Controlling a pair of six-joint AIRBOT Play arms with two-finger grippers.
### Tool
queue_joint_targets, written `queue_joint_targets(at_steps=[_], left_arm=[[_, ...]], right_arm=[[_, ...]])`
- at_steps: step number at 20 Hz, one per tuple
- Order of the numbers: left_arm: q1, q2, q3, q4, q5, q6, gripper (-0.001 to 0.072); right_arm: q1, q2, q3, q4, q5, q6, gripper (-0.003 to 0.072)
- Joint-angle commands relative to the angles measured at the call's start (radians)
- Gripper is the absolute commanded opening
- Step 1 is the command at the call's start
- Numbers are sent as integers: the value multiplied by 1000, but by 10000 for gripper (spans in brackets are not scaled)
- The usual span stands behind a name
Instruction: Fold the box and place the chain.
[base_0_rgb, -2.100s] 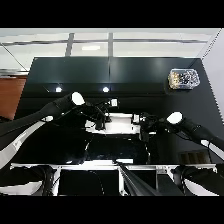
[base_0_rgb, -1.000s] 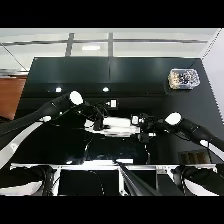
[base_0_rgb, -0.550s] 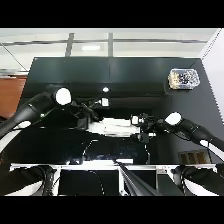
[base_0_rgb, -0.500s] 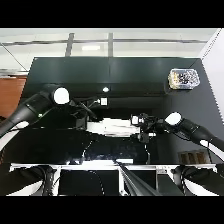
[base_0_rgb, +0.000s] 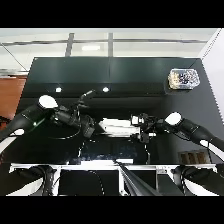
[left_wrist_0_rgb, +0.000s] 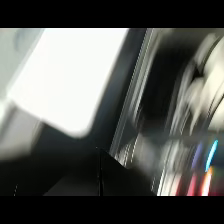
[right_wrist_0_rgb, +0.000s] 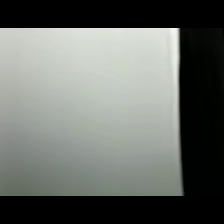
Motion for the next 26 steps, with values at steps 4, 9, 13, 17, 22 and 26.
queue_joint_targets(at_steps=[4, 9, 13, 17, 22, 26], left_arm=[[-5, -117, -20, -272, 187, 148, 28], [-4, -163, 168, -97, 294, 152, 27], [-43, -241, 278, 270, 316, -71, 27], [-106, -311, 325, 442, 193, -104, 27], [-129, -330, 332, 446, 246, -133, 26], [-88, -303, 377, 459, 198, -168, 26]], right_arm=[[0, -1, 0, 1, 0, 0, 469], [0, -1, 0, 1, 0, 0, 470], [0, -1, 0, 1, 0, 0, 470], [0, -1, 0, 1, 0, 0, 469], [0, -1, 0, 1, 0, 0, 470], [0, -1, 0, 1, 0, 0, 470]])
